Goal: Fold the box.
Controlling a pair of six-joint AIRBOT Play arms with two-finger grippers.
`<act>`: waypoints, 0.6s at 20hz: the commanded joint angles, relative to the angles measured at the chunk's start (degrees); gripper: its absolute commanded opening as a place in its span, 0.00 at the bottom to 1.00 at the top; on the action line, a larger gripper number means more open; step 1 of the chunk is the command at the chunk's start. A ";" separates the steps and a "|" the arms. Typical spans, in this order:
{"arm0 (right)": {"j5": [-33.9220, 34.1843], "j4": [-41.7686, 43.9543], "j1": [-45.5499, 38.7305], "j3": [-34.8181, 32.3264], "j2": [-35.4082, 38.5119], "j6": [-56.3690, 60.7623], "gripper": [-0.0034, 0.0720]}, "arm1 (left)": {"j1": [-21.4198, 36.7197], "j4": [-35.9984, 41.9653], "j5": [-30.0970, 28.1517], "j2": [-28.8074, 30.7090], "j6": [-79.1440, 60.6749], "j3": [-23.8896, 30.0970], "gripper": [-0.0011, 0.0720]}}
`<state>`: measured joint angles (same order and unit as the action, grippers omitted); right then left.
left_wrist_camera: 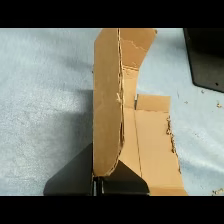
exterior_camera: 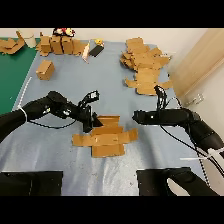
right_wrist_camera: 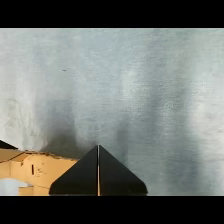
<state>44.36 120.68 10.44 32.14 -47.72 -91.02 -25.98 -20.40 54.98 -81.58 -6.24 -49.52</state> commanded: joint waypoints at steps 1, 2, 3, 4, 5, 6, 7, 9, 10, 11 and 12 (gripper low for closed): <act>5.14 4.68 1.09 0.04 0.13 -0.04 0.05 | -0.11 -1.53 -0.44 0.04 0.33 0.17 0.03; 7.26 4.59 2.78 0.04 0.20 -0.13 0.05 | -0.11 -1.62 -0.46 0.04 0.31 0.17 0.03; 8.92 4.55 5.07 0.04 0.24 -1.14 0.05 | -0.11 -1.55 -0.50 0.04 0.31 0.17 0.03; 9.75 4.11 7.43 0.04 0.20 -1.36 0.05 | -0.11 -1.51 -0.66 0.04 0.28 0.17 0.03; 9.97 3.04 9.64 0.02 0.02 -1.31 0.05 | -0.11 -1.49 -0.68 0.04 0.26 0.17 0.03; 9.94 0.83 11.56 0.00 -0.57 -0.24 0.05 | -0.11 -1.49 -0.81 0.04 0.26 0.17 0.03; 9.94 -2.14 12.70 -0.02 -1.42 1.81 0.05 | -0.11 -1.49 -1.09 0.04 0.24 0.17 0.03; 9.60 -7.50 13.66 -0.02 -4.24 4.96 0.05 | -0.11 -1.46 -1.07 0.04 0.24 0.17 0.03; 9.27 -8.46 13.62 -0.02 -5.79 5.07 0.05 | -0.11 -1.46 -1.07 0.04 0.24 0.17 0.03; 8.72 -9.42 13.62 -0.02 -7.34 5.07 0.05 | -0.11 -1.46 -1.07 0.04 0.24 0.17 0.03; 8.20 -10.21 13.62 -0.02 -8.87 5.07 0.05 | -0.11 -1.46 -1.03 0.04 0.24 0.17 0.03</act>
<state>53.19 114.98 23.00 32.16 -53.17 -87.57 -26.09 -21.80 54.04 -81.56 -6.00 -49.34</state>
